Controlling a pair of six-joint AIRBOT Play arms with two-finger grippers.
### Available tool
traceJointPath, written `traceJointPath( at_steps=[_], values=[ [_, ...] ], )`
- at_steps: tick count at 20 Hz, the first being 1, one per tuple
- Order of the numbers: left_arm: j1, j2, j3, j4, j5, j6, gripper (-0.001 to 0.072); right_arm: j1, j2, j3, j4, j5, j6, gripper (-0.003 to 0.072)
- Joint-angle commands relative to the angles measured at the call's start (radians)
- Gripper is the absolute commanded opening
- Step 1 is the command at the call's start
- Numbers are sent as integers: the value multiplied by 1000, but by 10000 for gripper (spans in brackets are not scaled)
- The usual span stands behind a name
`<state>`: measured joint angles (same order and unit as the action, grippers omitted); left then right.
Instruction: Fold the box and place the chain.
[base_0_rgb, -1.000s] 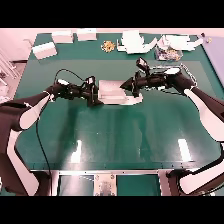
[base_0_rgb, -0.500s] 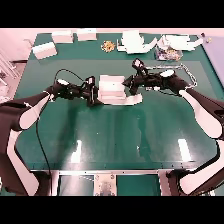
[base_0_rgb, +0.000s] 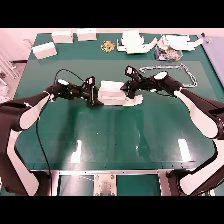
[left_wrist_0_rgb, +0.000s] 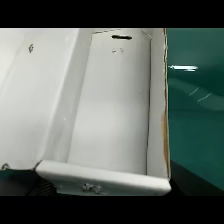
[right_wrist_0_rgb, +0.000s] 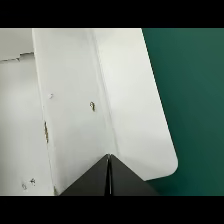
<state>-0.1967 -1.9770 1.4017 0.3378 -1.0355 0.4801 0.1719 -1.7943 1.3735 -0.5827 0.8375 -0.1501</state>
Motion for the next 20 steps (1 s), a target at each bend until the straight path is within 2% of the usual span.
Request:
traceJointPath(
  at_steps=[1,4,8,9,11,12,14,17,20],
  values=[
    [0,0,0,-2,3,0,513,-18,77,4,-34,0,42,1],
    [0,0,0,-2,5,0,513,-49,177,-26,-139,6,168,0],
    [0,0,0,-2,5,0,513,-84,249,-124,-235,131,172,6],
    [0,0,0,-2,5,0,513,-89,247,-143,-251,151,169,33],
    [0,0,0,-2,5,0,513,-89,239,-180,-251,150,94,443],
    [0,0,0,-2,5,0,513,-86,230,-185,-244,151,57,459],
    [0,0,0,-2,5,0,513,-84,212,-184,-220,146,28,412],
    [0,0,0,-2,6,0,513,-78,193,-184,-184,150,14,451],
    [0,0,0,-2,5,0,513,-59,176,-184,-170,151,-7,448]
  ],
)
